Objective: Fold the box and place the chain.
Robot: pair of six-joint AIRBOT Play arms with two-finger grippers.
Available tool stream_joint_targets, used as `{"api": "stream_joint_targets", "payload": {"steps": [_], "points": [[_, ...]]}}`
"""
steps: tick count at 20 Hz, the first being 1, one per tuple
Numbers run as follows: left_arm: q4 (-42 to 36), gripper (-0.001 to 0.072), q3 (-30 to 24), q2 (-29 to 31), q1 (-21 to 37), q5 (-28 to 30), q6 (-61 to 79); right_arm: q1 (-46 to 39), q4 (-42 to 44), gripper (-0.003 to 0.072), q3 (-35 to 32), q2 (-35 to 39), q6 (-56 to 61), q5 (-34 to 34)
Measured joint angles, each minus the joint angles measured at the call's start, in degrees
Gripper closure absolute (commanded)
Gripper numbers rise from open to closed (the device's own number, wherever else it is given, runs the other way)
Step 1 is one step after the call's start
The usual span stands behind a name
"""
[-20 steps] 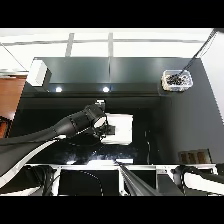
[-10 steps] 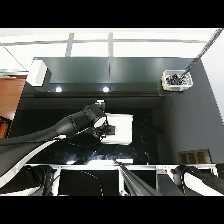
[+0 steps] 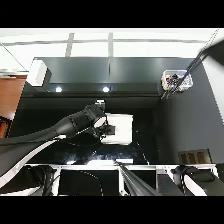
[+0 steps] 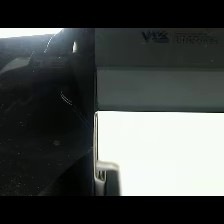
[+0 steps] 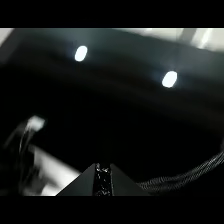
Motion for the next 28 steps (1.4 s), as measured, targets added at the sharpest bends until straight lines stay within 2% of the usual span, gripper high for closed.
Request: {"api": "stream_joint_targets", "payload": {"steps": [4, 7, 11, 17, 22, 23, 24, 28], "points": [[0.0, 0.0678, 0.0, 0.0, 0.0, 0.0, 0.0, 6.5, 5.0, 0.0678, -15.3, 1.7, -1.4, 1.3], [-0.1, 0.0678, 0.0, 0.0, 0.0, 0.0, 0.0, 11.0, 13.5, 0.0678, -25.8, 1.6, -3.5, -3.8], [-0.2, 0.0678, 0.0, 0.0, 0.0, 0.1, 0.0, 17.7, 21.4, 0.0677, -35.7, -0.5, -5.2, -13.0], [-0.2, 0.0678, 0.0, 0.0, 0.0, 0.1, 0.0, 24.4, 23.5, 0.0677, -40.8, -7.0, -5.7, -21.9], [-0.2, 0.0678, 0.0, 0.0, 0.0, 0.1, 0.0, 25.5, 21.2, 0.0666, -41.5, -9.5, -5.3, -22.9], [-0.2, 0.0678, 0.0, 0.0, 0.0, 0.1, 0.0, 25.6, 21.0, 0.0509, -41.6, -9.7, -5.2, -23.0], [-0.2, 0.0678, 0.0, 0.0, 0.0, 0.1, 0.0, 25.6, 20.8, 0.0315, -41.6, -9.8, -4.9, -23.0], [-0.2, 0.0678, 0.0, 0.0, 0.0, 0.1, 0.0, 22.9, 20.2, 0.0305, -41.4, -9.7, -4.5, -21.6]]}}
